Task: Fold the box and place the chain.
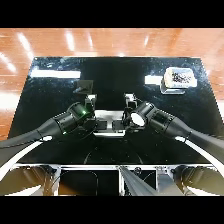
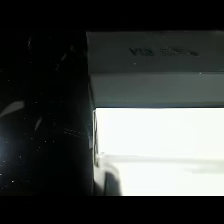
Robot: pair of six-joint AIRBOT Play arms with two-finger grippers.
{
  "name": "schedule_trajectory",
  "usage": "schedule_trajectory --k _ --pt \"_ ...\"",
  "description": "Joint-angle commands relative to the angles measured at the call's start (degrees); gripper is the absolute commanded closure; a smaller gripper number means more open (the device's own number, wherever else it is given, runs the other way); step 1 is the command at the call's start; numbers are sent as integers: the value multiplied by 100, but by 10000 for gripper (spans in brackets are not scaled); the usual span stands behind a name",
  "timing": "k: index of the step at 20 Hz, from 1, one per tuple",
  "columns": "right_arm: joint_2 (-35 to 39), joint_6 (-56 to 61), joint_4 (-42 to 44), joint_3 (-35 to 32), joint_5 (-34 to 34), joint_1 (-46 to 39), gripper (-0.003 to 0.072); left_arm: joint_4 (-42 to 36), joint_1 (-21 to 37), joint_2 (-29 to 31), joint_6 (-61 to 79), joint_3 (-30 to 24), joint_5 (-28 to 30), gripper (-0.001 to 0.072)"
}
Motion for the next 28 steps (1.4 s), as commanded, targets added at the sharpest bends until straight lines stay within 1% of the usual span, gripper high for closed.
schedule_trajectory --k 1,4,5,7,11,17,23,28 --pt "-155 59 -103 144 79 7 275 4 -2 -4 -2 0 0 693" --pt "-409 -79 -142 400 282 17 276 4 -2 -4 -2 0 0 693" --pt "-485 -173 -160 490 398 17 345 4 -2 -4 -2 0 2 693" --pt "-542 -227 -160 542 422 17 376 4 -2 -4 -2 0 2 693" --pt "-553 -151 -304 542 409 17 382 4 -2 -4 -2 0 2 693" --pt "-774 -138 -251 542 400 17 382 2 -2 -4 -2 0 9 693" --pt "-787 -138 -254 542 181 17 383 -22 -2 -4 -2 0 4 693" --pt "-796 -140 -243 544 153 17 393 -22 -2 -4 -2 0 4 693"
